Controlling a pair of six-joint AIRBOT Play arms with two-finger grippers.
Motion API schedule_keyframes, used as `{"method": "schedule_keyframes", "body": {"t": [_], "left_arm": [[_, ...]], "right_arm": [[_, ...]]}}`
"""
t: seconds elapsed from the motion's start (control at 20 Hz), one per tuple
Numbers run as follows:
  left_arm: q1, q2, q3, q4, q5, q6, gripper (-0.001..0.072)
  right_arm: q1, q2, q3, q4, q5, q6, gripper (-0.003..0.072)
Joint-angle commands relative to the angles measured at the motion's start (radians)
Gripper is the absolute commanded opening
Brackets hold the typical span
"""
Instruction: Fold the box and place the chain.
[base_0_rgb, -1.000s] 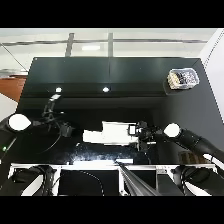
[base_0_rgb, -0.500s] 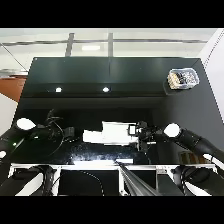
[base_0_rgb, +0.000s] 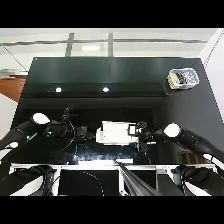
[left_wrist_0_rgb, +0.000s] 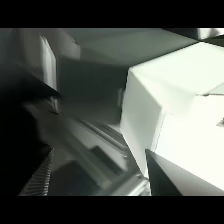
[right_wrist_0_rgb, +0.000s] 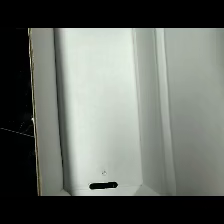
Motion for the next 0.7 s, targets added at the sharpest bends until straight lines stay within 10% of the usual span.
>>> {"method": "schedule_keyframes", "body": {"t": [0.0, 0.45, 0.65], "left_arm": [[-0.023, 0.0, 0.071, 0.015, -0.06, 0.004, 0.0711], [-0.177, 0.003, 0.135, 0.016, -0.027, -0.103, 0.0711], [-0.276, 0.003, 0.135, 0.018, 0.142, -0.183, 0.0709]], "right_arm": [[0.0, 0.0, 0.0, 0.0, 0.0, 0.0, 0.0481], [0.0, 0.0, 0.0, 0.0, 0.0, 0.0, 0.0481], [0.0, 0.0, 0.0, 0.0, -0.001, 0.001, 0.0481]]}}
